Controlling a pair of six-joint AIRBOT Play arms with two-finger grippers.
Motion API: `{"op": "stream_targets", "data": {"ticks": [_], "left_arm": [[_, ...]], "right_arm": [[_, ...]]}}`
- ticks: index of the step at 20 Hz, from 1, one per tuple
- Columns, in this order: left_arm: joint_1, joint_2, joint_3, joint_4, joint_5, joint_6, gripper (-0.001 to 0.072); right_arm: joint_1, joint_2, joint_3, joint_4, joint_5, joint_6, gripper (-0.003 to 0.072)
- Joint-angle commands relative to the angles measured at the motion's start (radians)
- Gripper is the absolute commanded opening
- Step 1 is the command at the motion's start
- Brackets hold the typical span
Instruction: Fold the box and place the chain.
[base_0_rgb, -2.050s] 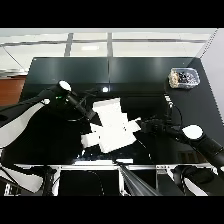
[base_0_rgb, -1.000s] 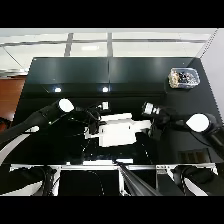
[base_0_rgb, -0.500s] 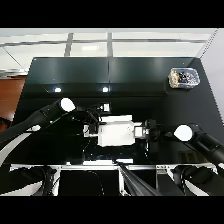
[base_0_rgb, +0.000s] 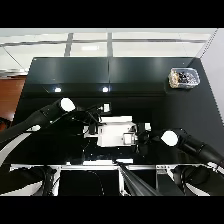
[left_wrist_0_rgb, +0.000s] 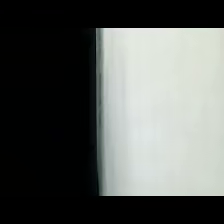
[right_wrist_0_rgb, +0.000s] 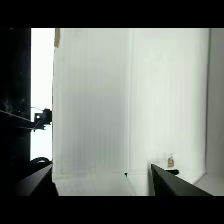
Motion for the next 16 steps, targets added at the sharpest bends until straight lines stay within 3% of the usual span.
{"op": "stream_targets", "data": {"ticks": [1,6,16], "left_arm": [[-0.001,0.000,0.001,0.000,-0.001,0.000,0.0030],[-0.001,0.000,0.001,0.000,-0.002,0.000,0.0030],[-0.004,0.000,0.001,0.010,-0.005,0.046,0.0030]], "right_arm": [[-0.006,0.006,0.041,-0.041,-0.021,-0.002,0.0701],[-0.068,0.017,0.132,-0.075,0.045,-0.002,0.0701],[-0.226,0.005,0.137,0.122,0.105,-0.094,0.0701]]}}
